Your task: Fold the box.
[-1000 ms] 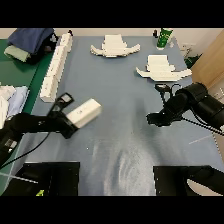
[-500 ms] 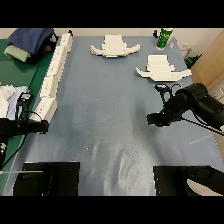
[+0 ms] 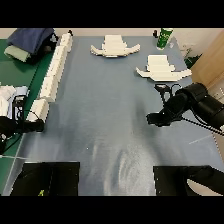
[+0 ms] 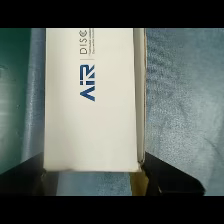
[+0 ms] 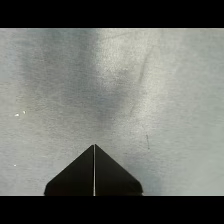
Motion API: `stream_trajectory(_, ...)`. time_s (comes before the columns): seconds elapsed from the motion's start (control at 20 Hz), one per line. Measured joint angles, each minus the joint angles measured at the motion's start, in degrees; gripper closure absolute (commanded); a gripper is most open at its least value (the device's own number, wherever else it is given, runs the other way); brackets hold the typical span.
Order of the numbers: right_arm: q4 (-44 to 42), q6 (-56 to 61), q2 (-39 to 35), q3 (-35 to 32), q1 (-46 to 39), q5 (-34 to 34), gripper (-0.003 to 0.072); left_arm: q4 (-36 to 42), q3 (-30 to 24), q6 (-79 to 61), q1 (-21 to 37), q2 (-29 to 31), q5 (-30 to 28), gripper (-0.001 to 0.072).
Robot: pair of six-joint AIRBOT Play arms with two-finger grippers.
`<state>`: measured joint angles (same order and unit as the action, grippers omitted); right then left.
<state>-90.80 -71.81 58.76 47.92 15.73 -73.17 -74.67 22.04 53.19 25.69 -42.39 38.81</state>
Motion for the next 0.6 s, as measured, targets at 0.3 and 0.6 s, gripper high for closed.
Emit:
stream_trajectory(0.3,0.0,0.0,-0.02,0.0,0.0,0.02,0.0681,2.78,0.04,-3.3,-0.35,-5.7,-6.08,0.0286)
stream_trajectory(0.6,0.0,-0.02,0.0,0.0,0.0,0.04,0.0682,2.99,0.04,-4.55,-2.6,-8.52,-12.13,0.0286)
